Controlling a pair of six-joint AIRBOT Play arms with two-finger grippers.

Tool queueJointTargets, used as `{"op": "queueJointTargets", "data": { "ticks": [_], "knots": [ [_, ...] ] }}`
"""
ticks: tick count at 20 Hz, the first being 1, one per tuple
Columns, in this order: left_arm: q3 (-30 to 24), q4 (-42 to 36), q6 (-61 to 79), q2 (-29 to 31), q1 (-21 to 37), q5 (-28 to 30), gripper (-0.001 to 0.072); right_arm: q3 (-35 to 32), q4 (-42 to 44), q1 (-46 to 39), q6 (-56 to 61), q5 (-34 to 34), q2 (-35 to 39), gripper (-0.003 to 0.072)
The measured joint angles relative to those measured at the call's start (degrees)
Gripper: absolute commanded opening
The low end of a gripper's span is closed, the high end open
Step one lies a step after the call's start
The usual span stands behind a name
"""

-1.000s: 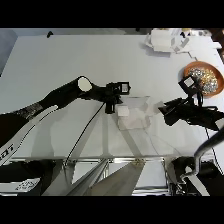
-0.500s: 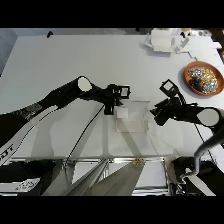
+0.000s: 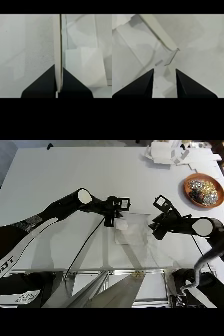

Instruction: Fold the box and place the chain.

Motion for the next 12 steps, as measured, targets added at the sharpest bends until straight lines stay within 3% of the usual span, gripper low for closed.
{"op": "queueJointTargets", "data": {
  "ticks": [4,12],
  "knots": [
    [0.0,-0.1,-0.6,0.7,0.0,1.9,0.0006,0.0,-0.5,0.0,-2.0,6.5,1.8,0.0022],
    [0.0,-0.5,-2.4,1.3,0.0,3.6,0.0006,0.0,-0.7,0.0,-7.2,10.3,2.4,0.0057]
  ]
}}
